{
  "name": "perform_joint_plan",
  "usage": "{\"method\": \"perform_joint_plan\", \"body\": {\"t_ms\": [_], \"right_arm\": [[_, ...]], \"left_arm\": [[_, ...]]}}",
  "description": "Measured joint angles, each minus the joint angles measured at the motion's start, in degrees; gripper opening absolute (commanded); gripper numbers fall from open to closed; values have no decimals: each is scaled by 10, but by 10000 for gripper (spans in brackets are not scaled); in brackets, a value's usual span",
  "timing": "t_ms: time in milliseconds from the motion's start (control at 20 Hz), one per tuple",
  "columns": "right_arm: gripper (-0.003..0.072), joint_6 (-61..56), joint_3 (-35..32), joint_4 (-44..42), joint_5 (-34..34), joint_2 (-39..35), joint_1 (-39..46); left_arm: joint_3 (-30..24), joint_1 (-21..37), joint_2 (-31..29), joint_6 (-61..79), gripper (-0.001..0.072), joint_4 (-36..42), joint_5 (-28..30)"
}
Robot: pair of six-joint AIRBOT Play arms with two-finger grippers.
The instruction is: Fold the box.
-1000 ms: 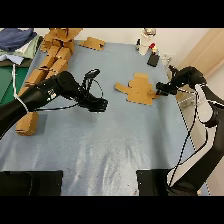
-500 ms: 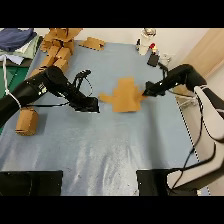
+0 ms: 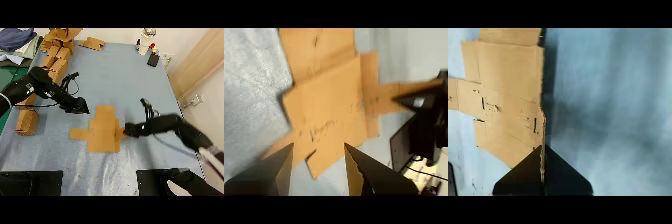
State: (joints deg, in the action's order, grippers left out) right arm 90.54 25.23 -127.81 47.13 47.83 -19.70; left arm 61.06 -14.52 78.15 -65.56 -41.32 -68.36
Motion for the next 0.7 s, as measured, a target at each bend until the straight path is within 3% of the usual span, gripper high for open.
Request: {"method": "perform_joint_plan", "body": {"t_ms": [300,700], "right_arm": [[2,-9,-103,6,-78,-149,-111],[2,8,-121,14,-107,-193,-179]], "left_arm": [[-96,44,1,75,471,47,-4],[-175,52,14,143,471,84,46]]}}
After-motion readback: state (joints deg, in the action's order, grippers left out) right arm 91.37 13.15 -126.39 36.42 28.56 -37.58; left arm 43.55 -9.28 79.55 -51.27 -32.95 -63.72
